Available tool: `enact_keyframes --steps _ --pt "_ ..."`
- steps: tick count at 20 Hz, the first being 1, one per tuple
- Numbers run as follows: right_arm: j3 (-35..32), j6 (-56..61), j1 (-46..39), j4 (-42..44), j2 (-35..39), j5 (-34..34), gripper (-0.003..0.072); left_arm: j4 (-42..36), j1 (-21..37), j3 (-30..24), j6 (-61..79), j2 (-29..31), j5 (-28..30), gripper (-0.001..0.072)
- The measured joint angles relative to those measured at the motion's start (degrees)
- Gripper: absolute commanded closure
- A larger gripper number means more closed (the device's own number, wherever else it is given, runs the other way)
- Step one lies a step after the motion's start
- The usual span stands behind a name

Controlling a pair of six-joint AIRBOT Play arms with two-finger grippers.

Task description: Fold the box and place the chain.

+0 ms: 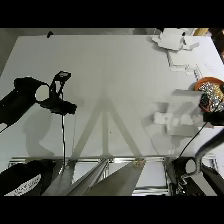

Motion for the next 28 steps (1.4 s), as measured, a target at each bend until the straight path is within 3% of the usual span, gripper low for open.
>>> enact_keyframes --steps 7,14,28 --pt "-6.1 0.6 19.1 16.9 11.6 2.5 0.0668 0.0 0.0 0.0 0.0 0.0 0.0 0.0624" --pt "-10.7 6.1 33.3 22.5 18.7 -2.1 0.0668 0.0 0.0 0.0 0.0 0.0 0.0 0.0624" --pt "-11.3 7.6 37.8 23.7 19.6 -3.5 0.0667 0.0 0.0 0.0 0.0 0.0 0.0 0.0624"
